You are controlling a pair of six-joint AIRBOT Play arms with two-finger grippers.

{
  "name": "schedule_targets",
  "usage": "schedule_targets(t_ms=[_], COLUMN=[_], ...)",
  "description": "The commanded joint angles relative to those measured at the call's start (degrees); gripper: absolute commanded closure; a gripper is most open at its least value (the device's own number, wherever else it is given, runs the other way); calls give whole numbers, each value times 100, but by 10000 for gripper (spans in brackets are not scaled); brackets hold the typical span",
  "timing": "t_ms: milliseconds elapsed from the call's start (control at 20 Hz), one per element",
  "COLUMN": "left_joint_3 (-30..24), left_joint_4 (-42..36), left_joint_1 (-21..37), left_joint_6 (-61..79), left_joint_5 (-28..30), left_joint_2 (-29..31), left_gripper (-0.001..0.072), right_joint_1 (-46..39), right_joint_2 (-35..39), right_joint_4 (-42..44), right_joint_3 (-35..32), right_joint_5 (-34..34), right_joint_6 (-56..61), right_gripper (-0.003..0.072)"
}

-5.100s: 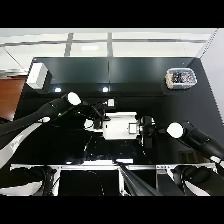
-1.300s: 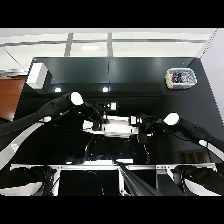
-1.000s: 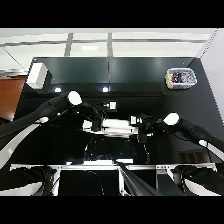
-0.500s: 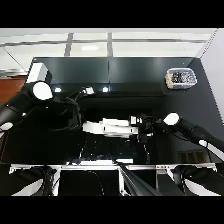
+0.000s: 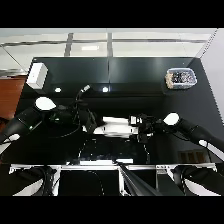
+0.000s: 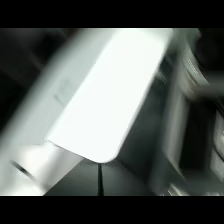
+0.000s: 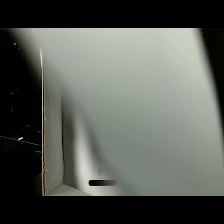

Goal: Fold the box and place the chain.

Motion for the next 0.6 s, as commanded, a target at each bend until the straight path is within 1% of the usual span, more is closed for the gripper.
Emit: schedule_targets(t_ms=[0, 50, 100, 250, 300, 550], left_joint_3=[-87, -87, -87, -81, -61, 210], left_joint_4=[-737, -706, -710, -710, -717, -713], left_joint_1=[-125, -164, -170, -168, -168, -168], left_joint_6=[835, 866, 866, 870, 866, 866], left_joint_5=[1832, 2059, 2149, 2153, 2085, 1375], left_joint_2=[-81, -157, -280, -782, -940, -1611], left_gripper=[686, 685, 685, 686, 685, 686], right_joint_1=[4, 4, 4, 4, 4, 4], right_joint_2=[-2, -2, -2, -2, -2, -2], right_joint_4=[2, 2, 2, 2, 2, 2], right_joint_3=[-2, -2, -2, -2, -2, -2], right_joint_5=[0, 0, 2, 0, 0, 0], right_joint_6=[0, 0, 0, 0, 0, 0], right_gripper=[505, 505, 505, 505, 505, 505])
